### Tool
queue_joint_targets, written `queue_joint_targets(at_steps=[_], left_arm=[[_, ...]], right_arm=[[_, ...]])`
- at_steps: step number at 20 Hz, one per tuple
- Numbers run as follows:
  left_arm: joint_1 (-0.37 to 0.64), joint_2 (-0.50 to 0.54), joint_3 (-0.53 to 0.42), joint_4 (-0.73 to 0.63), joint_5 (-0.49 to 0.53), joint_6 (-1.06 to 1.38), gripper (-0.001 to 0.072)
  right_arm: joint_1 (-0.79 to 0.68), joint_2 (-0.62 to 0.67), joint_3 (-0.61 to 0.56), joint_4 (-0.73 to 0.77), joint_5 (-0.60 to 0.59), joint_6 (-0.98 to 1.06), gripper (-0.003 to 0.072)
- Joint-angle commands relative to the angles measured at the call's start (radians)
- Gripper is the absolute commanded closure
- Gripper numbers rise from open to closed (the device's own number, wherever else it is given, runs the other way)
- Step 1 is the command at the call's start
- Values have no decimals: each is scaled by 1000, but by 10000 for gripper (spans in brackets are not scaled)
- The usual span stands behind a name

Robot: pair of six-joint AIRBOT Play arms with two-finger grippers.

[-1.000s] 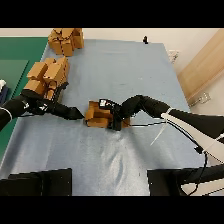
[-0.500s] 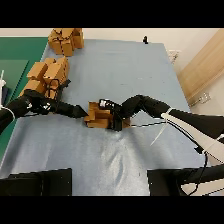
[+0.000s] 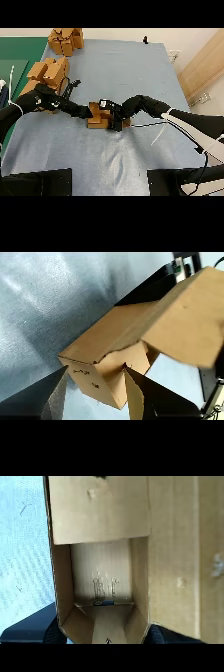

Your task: Fold the box.

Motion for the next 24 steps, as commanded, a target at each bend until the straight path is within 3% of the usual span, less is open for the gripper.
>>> queue_joint_targets(at_steps=[1, 4, 10, 15, 17, 18, 20, 21, 22, 24], left_arm=[[-77, 0, 68, 197, 6, -238, 156], [-137, 0, 95, 251, 13, -383, 156], [-165, -1, 119, 297, 8, -423, 186], [-200, -1, 119, 512, 18, -674, 188], [-225, -1, 119, 536, 51, -700, 380], [-237, -1, 119, 542, 72, -712, 417], [-254, -1, 119, 545, 111, -735, 426], [-261, -2, 119, 546, 124, -745, 491], [-268, -2, 118, 546, 132, -746, 608], [-285, -2, 119, 545, 134, -763, 697]], right_arm=[[1, -1, 1, 2, 5, 2, 168], [1, -1, 1, 2, 5, 2, 168], [1, -1, 1, 2, 5, 2, 168], [1, -1, 1, 2, 5, 2, 168], [1, -1, 1, 2, 5, 2, 168], [1, -1, 1, 2, 5, 2, 168], [1, -1, 1, 2, 5, 2, 168], [1, -1, 1, 2, 5, 2, 168], [1, -1, 1, 2, 5, 2, 168], [1, -1, 1, 2, 5, 2, 168]])
